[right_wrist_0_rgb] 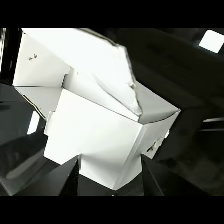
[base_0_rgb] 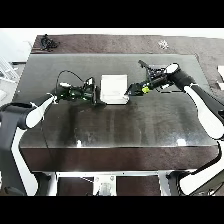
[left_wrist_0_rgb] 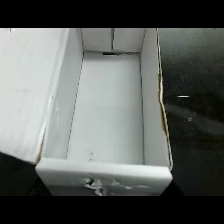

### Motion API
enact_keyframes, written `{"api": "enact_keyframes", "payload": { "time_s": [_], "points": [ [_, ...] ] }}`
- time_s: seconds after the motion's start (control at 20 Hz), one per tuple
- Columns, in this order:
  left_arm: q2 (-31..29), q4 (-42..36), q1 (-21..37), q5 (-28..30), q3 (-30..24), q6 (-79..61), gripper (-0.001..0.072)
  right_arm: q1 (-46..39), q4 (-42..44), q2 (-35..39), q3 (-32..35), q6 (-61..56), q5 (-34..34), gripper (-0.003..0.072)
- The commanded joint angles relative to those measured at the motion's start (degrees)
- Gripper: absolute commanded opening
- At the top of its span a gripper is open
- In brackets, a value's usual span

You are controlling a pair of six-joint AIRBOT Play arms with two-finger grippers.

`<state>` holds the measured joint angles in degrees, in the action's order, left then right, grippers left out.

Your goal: Fold the box and place the chain.

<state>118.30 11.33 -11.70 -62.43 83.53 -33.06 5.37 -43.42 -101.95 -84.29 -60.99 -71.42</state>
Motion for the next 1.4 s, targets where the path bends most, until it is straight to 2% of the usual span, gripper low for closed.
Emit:
{"api": "enact_keyframes", "payload": {
  "time_s": [0.0, 0.25, 0.5, 0.75, 1.35],
  "points": [
    [0.0, 0.0, 0.0, 0.0, 0.0, 0.0, 0.0627, 1.8, -5.6, 0.0, -1.9, -3.7, 0.0, 0.0471],
    [0.0, 0.0, 0.0, 0.0, 0.0, 0.0, 0.0626, 5.0, -14.5, 0.0, -6.4, -9.7, -0.3, 0.0469],
    [0.0, 0.0, 0.0, 0.0, 0.0, 0.0, 0.0627, 7.0, -20.7, 0.0, -7.6, -16.1, -1.1, 0.0469],
    [0.0, 0.0, 0.0, 0.0, 0.0, 0.0, 0.0627, 8.4, -21.8, -0.1, -7.8, -19.9, 1.0, 0.0469],
    [0.0, 0.0, 0.0, 0.0, 0.0, 0.0, 0.0627, 11.1, -24.5, -0.2, -9.0, -26.8, 1.0, 0.0449]
  ]
}}
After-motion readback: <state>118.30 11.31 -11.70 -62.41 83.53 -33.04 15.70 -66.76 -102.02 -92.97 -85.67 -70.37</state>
